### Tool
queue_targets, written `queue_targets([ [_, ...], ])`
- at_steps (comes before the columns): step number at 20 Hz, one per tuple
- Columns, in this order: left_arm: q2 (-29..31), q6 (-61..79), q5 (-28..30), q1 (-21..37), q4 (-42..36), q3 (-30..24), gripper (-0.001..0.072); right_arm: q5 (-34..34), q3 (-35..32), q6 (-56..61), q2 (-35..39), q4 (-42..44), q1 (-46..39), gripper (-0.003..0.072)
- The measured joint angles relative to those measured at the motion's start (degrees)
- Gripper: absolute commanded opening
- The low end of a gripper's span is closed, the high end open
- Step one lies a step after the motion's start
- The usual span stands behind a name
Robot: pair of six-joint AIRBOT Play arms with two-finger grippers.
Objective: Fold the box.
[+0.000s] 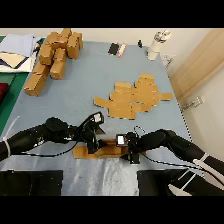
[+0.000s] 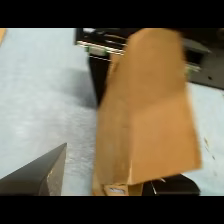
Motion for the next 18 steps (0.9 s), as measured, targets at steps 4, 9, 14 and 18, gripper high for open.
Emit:
queue_targets([
  [4, 6.45, -16.33, -0.92, 2.32, 9.73, -0.02, 0.0533, 0.02, 0.0, -0.09, 0.0, -0.04, 0.0, 0.0502],
  [9, 15.72, -54.23, -17.33, 4.15, 30.29, -0.15, 0.0011, 0.0, 0.0, -0.09, 0.0, -0.07, -0.02, 0.0502],
  [14, 16.41, -75.28, -20.22, -1.7, 26.45, -0.33, 0.001, 0.0, 0.0, -0.09, 0.02, -0.09, 0.0, 0.0502],
  [18, 12.09, -80.02, -9.4, -5.33, 19.96, 0.39, 0.0011, 0.0, 0.0, -0.09, 0.0, -0.07, 0.0, 0.0502],
])
